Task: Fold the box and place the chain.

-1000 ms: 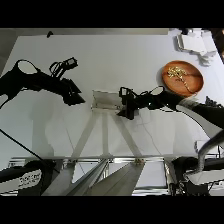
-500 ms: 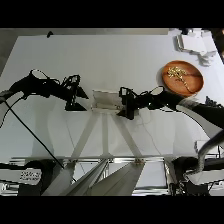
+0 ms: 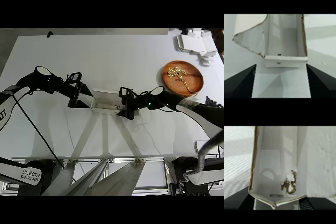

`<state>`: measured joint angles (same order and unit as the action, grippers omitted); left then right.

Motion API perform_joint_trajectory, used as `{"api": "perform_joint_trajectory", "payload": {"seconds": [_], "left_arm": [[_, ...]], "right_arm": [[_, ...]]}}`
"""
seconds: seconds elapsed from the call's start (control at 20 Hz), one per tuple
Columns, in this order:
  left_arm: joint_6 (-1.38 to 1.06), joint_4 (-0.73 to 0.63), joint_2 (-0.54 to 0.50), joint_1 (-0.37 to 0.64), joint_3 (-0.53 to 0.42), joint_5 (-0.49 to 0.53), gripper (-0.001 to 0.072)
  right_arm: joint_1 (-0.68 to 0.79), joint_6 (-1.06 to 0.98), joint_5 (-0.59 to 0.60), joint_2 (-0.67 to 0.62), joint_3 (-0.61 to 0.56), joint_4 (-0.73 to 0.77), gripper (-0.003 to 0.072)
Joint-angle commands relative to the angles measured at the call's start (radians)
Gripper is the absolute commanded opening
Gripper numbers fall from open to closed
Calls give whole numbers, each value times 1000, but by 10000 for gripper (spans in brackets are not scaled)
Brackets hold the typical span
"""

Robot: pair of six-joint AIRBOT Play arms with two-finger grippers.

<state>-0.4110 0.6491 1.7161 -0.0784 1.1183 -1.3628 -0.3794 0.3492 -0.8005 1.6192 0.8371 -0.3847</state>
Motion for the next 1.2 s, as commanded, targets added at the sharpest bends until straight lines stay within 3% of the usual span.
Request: {"api": "perform_joint_trajectory", "payload": {"seconds": [0.0,0.7,0.75,0.8,0.85,0.9,1.15], "left_arm": [[-21,-5,8,-21,6,-5,701],[-74,18,78,-104,6,107,690],[-69,18,78,-104,6,112,610],[-69,18,78,-104,6,110,323],[-69,18,78,-104,6,110,93],[-70,18,78,-104,6,110,57],[-70,18,78,-104,6,109,56]], "right_arm": [[0,0,0,0,1,0,400],[0,0,0,0,1,0,400],[0,0,0,0,1,0,400],[0,0,0,0,1,0,400],[0,0,0,0,1,0,400],[0,0,0,0,1,0,400],[0,0,0,0,1,0,400]]}}
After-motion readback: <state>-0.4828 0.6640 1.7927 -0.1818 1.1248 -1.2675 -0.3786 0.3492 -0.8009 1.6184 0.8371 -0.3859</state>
